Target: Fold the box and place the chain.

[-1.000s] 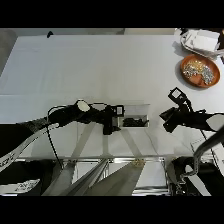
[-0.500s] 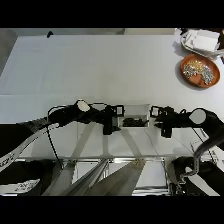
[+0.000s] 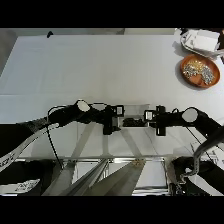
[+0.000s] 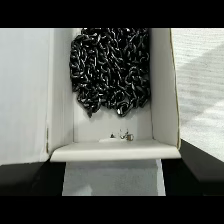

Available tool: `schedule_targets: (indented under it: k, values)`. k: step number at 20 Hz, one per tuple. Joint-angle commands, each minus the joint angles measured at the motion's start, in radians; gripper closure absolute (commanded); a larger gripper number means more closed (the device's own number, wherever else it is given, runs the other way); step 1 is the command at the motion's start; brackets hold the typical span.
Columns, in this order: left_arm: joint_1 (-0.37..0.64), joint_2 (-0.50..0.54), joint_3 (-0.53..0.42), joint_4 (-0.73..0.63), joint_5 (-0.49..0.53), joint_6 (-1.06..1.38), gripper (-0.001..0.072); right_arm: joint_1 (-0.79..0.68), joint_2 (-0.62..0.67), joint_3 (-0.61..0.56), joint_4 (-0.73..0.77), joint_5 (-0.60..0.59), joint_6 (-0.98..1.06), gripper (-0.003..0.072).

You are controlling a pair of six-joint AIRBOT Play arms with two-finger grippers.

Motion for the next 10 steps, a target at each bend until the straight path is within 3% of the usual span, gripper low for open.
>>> schedule_targets:
  k: [1, 4, 10]
  values:
    - [0.0, 0.001, 0.0, 0.0, 0.0, 0.0, 0.0396, 0.006, -0.006, 0.0, 0.079, -0.02, -0.052, 0.0492]
    - [0.0, 0.001, 0.0, 0.0, 0.0, 0.0, 0.0396, 0.006, -0.006, -0.007, 0.075, -0.003, -0.058, 0.0493]
    - [0.0, 0.001, 0.0, 0.0, 0.0, 0.0, 0.0396, 0.006, -0.006, -0.009, -0.05, 0.028, -0.052, 0.0658]
